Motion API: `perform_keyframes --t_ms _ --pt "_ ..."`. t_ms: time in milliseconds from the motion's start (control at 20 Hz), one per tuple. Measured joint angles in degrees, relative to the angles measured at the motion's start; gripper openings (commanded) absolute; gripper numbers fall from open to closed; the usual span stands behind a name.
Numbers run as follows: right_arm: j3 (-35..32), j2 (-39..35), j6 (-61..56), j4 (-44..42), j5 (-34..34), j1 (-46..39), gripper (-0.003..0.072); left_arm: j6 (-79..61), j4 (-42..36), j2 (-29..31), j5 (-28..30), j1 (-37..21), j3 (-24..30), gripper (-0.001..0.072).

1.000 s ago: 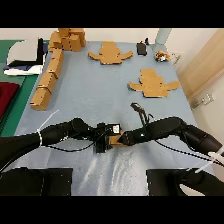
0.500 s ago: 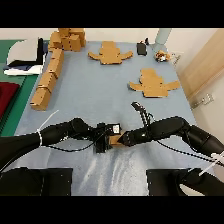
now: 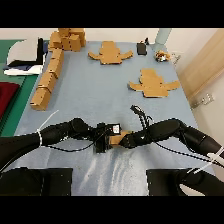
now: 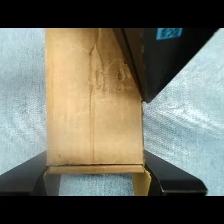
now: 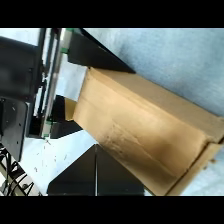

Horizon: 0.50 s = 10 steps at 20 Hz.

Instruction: Fold the box.

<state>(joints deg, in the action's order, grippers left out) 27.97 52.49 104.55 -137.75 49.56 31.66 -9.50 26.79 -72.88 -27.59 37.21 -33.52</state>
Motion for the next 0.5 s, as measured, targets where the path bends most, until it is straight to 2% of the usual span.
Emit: perform_keyframes --t_ms 500 --pt "-0.33 -0.02 0.04 -1.55 -1.03 0.00 0.0001 0.00 0.00 0.00 0.00 0.00 0.00 0.0392"
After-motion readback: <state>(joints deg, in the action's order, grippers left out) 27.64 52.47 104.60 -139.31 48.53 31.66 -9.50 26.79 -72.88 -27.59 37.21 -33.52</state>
